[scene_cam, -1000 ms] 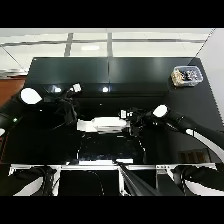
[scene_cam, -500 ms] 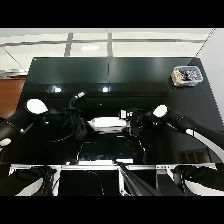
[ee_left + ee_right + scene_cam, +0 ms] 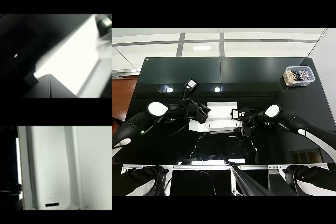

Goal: Fold the box and place the chain.

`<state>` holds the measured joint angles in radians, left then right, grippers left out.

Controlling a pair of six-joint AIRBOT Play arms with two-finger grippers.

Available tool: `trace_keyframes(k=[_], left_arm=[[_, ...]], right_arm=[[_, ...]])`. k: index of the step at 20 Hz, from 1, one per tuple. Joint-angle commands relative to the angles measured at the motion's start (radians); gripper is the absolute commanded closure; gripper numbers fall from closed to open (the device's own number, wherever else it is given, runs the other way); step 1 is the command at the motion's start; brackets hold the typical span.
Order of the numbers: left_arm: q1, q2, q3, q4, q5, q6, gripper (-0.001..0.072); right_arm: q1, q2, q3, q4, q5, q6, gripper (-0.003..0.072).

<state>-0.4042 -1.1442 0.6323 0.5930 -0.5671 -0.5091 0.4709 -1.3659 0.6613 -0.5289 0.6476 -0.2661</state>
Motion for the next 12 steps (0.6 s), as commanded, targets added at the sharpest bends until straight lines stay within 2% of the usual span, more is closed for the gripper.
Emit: trace_keyframes(k=[1, 5, 9, 12], left_arm=[[-0.003, -0.092, 0.018, 0.061, 0.008, 0.006, 0.0684], [-0.002, -0.184, 0.064, 0.025, -0.045, 0.005, 0.0684], [0.01, -0.191, 0.085, 0.021, -0.082, 0.005, 0.0683], [0.082, -0.183, 0.123, 0.038, -0.22, 0.005, 0.0685]], right_arm=[[0.001, 0.0, 0.001, 0.0, 0.0, 0.0, 0.0446], [0.001, 0.0, 0.001, 0.0, 0.0, 0.0, 0.0446], [0.001, 0.0, 0.001, 0.0, 0.0, 0.0, 0.0447], [0.001, 0.0, 0.001, 0.0, 0.0, 0.0, 0.0446]])
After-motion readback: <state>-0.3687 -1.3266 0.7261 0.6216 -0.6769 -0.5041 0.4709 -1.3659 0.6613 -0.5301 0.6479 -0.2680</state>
